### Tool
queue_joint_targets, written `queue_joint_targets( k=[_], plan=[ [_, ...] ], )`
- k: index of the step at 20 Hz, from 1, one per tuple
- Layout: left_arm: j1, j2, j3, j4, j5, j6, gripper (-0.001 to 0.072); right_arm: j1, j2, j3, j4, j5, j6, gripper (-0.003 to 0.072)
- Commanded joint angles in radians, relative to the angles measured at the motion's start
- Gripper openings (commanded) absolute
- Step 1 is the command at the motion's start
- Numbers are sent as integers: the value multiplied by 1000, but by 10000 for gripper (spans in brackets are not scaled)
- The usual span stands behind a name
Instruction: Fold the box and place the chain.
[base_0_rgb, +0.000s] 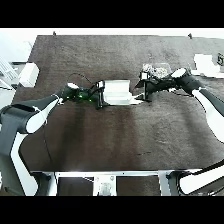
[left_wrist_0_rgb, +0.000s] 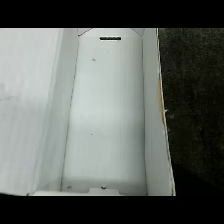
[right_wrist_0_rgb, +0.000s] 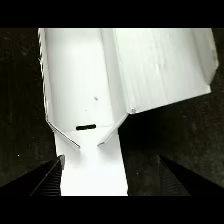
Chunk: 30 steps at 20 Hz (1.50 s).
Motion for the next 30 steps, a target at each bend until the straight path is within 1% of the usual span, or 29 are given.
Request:
queue_joint_targets(
  k=[1,5,6,7,8,9,11,12,15,18,21,22,23,24,26,27,29,30],
  plan=[
    [1,-1,0,0,0,0,360,24,-14,-9,-5,7,-16,655],
    [1,-1,0,0,0,0,360,46,-35,-10,-6,5,-20,633],
    [1,-1,0,0,0,0,360,50,-41,-10,-6,2,-24,612],
    [1,-1,0,0,0,0,360,52,-45,-10,-6,2,-31,478],
    [1,-1,0,0,0,0,360,55,-47,-10,-3,-3,-31,397],
    [1,-1,0,0,0,0,360,57,-50,-9,2,-5,-31,400],
    [1,-1,0,0,0,0,360,59,-50,-9,2,-10,-31,347],
    [1,-1,0,0,0,0,360,61,-50,-9,10,-10,-31,338],
    [1,-1,0,0,0,0,360,72,-52,-9,56,-37,-39,337],
    [1,-1,0,0,0,0,360,89,-61,-9,117,-39,-53,337],
    [1,-1,0,0,0,0,360,101,-72,-10,119,-39,-53,339],
    [1,-1,0,0,0,0,360,101,-77,-10,119,-39,-53,353],
    [1,-1,0,0,0,0,360,101,-79,-10,119,-39,-53,458],
    [1,-1,0,0,0,0,360,101,-79,-10,119,-39,-53,484],
    [1,-1,0,0,0,0,360,97,-79,-10,114,-40,-53,487],
    [1,-1,0,0,0,0,360,92,-79,-10,114,-40,-53,546],
    [1,-1,0,0,0,0,360,80,-79,-10,115,-51,-52,622],
    [1,-1,0,0,0,0,360,76,-78,-9,115,-51,-45,623]
  ],
)
